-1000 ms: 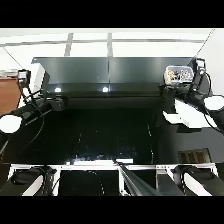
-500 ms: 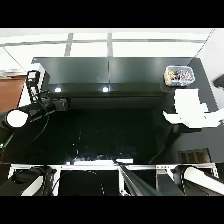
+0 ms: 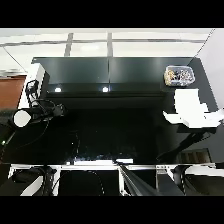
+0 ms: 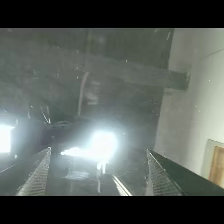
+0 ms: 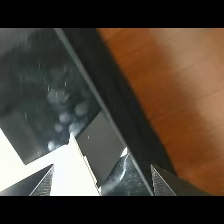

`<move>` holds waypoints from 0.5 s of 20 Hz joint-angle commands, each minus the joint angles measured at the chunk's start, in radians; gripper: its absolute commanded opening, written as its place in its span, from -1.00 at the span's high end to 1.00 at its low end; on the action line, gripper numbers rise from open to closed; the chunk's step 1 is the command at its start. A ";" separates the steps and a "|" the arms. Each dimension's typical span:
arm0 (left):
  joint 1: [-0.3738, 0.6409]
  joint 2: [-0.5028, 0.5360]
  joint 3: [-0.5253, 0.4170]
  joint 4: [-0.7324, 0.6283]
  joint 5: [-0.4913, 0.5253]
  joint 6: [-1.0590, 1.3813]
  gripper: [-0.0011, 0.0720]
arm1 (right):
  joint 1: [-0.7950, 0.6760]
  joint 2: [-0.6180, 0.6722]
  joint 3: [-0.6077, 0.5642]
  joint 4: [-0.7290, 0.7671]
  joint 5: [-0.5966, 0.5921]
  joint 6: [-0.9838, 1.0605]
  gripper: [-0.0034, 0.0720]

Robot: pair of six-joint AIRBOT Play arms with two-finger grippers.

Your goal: Fold the box and place the chain.

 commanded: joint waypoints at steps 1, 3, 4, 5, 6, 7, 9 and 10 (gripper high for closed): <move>0.001 -0.001 0.002 -0.036 -0.015 -0.029 -0.98 | -0.003 -0.077 0.029 0.038 0.106 -0.200 -1.00; 0.001 -0.002 0.002 -0.036 -0.015 -0.029 -0.98 | 0.006 -0.076 0.029 0.077 0.092 -0.247 -1.00; 0.001 -0.002 0.002 -0.036 -0.014 -0.029 -0.98 | 0.013 -0.076 0.029 0.095 0.089 -0.252 -1.00; 0.001 -0.002 0.002 -0.036 -0.013 -0.029 -0.98 | 0.024 -0.076 0.029 0.102 0.084 -0.252 -0.65; 0.001 -0.002 0.002 -0.036 -0.017 -0.029 -0.96 | 0.037 -0.076 0.029 0.101 0.084 -0.252 -0.34; 0.001 -0.002 0.002 -0.040 -0.021 -0.029 -0.92 | 0.052 -0.076 0.030 0.089 0.084 -0.249 0.08; 0.001 -0.002 0.002 -0.040 -0.019 -0.029 -0.92 | 0.082 -0.069 0.030 0.014 0.121 -0.201 0.84; 0.002 -0.002 0.002 -0.039 -0.019 -0.029 -0.92 | 0.093 -0.063 0.030 -0.010 0.158 -0.194 0.88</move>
